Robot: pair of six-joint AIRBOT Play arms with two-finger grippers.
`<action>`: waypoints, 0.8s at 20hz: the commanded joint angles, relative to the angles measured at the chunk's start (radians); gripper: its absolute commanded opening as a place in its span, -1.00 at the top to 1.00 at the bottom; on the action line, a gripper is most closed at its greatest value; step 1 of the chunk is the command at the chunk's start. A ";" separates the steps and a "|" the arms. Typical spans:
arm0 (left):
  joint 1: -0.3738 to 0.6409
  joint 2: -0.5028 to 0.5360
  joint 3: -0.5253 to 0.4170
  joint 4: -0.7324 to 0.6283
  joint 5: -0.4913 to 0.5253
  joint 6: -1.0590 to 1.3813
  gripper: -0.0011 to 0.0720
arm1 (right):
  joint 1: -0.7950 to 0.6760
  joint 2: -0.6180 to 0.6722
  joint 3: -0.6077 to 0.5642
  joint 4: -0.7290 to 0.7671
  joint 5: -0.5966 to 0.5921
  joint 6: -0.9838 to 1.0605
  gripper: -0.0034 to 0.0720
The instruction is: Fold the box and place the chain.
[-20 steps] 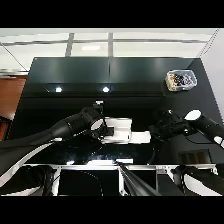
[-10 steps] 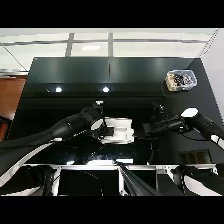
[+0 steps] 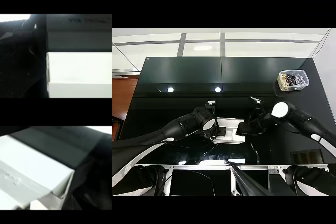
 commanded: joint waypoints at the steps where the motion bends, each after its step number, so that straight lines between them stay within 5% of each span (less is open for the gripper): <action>1: 0.002 0.000 0.000 0.000 0.000 0.000 0.89 | 0.160 0.000 0.089 -0.352 -0.042 0.404 -0.56; 8: 0.002 0.000 0.000 0.000 0.000 0.000 0.89 | 0.335 -0.008 0.112 -0.554 -0.048 0.761 -0.24; 16: 0.002 0.000 0.000 0.000 0.000 0.000 0.89 | 0.377 -0.093 0.158 -0.612 0.055 0.858 0.08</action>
